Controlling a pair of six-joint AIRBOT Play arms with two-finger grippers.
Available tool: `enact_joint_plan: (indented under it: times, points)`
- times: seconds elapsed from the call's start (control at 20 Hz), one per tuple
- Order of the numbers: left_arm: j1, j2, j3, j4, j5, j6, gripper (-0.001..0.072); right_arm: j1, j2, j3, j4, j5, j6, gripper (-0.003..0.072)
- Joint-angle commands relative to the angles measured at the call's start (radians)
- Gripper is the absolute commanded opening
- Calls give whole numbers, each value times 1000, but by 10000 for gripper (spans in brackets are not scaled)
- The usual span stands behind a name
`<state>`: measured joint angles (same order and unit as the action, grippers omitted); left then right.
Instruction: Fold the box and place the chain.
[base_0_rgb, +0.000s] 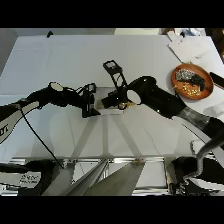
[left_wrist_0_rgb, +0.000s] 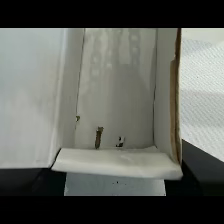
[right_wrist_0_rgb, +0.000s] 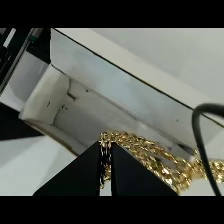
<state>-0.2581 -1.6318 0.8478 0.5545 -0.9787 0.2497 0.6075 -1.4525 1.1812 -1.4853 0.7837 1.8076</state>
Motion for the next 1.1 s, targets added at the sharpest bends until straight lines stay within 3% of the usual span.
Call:
enact_joint_plan:
  times: [0.0,0.15,0.3,0.7,0.85,1.05]
  points:
    - [1,0,0,0,10,0,153,8,-78,1,16,-73,2,18]
    - [1,0,0,0,10,0,153,8,-128,1,19,-54,2,23]
    - [1,0,0,0,10,0,153,8,-112,1,20,-54,-42,219]
    - [1,0,0,0,10,0,153,-39,26,1,-34,23,-108,236]
    - [1,0,0,0,10,0,153,-88,66,1,-39,99,-108,345]
    - [1,0,0,0,10,0,153,-174,79,0,-112,215,-126,348]
